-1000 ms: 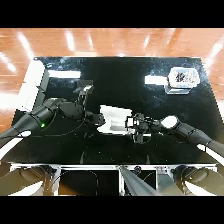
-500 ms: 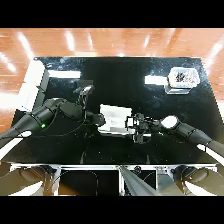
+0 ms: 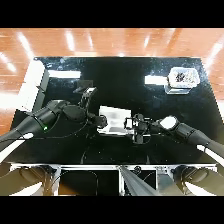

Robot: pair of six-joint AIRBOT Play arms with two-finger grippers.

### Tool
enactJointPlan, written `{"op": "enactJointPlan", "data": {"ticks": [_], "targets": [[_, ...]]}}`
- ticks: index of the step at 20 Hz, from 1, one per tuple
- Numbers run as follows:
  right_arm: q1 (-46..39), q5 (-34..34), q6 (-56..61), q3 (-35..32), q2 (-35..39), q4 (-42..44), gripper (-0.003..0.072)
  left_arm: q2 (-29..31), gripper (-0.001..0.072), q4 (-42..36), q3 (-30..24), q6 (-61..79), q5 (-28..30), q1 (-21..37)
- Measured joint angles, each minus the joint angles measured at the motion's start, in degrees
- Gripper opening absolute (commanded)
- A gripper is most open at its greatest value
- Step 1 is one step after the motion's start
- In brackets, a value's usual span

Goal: Fold the box and place the chain.

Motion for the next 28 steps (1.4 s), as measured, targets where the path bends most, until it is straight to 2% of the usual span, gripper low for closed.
{"op": "enactJointPlan", "data": {"ticks": [10,17,19,21,23,25,28], "targets": [[0.6,-1.0,0.8,-0.1,-0.1,-0.8,0.0493,0.0,0.0556,1.3,0.0,-2.5,-0.6,-0.9],[0.6,-2.8,1.9,-0.1,-0.1,0.3,0.0493,0.0,0.0545,13.2,0.0,-16.0,-1.4,-6.1],[0.6,-3.0,2.0,-0.1,-0.1,0.4,0.0494,0.0,0.0487,17.2,0.1,-20.6,-1.8,-7.7],[0.6,-3.2,2.1,-0.1,-0.1,0.5,0.0493,-0.1,0.0487,21.5,0.5,-25.3,-1.6,-9.1],[0.6,-3.3,2.1,-0.1,-0.1,0.5,0.0493,-0.7,0.0485,25.0,1.5,-29.4,-0.5,-10.0],[0.6,-3.3,2.1,-0.1,-0.1,0.5,0.0493,-2.2,0.0440,27.1,2.9,-31.9,1.3,-10.5],[0.6,-3.4,2.1,-0.1,-0.1,0.5,0.0493,-4.9,0.0440,28.7,5.7,-33.5,4.6,-10.9]]}}
